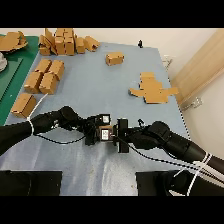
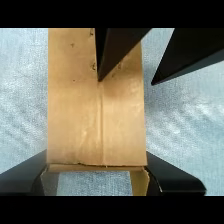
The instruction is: Fold the box.
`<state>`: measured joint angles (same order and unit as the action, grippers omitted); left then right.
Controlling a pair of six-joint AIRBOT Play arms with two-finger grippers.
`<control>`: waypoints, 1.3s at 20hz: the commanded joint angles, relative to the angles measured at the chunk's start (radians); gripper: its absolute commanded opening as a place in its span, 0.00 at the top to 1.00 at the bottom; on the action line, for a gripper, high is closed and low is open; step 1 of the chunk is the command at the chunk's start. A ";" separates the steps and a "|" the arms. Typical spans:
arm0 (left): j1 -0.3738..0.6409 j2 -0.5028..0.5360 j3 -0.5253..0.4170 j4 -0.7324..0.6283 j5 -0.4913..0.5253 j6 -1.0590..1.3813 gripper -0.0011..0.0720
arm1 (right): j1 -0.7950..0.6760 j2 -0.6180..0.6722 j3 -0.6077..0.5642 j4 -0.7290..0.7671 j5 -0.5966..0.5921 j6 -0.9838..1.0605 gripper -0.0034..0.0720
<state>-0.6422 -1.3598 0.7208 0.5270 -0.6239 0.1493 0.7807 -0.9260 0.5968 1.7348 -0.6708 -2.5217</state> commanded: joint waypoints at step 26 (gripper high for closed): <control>0.000 0.001 0.001 0.000 0.003 0.000 0.39 | -0.122 0.439 -0.404 0.454 0.473 1.513 0.95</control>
<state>-0.6422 -1.3598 0.7212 0.5266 -0.6205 0.1486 0.6777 -0.4934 0.2546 2.1235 -0.3763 -1.1881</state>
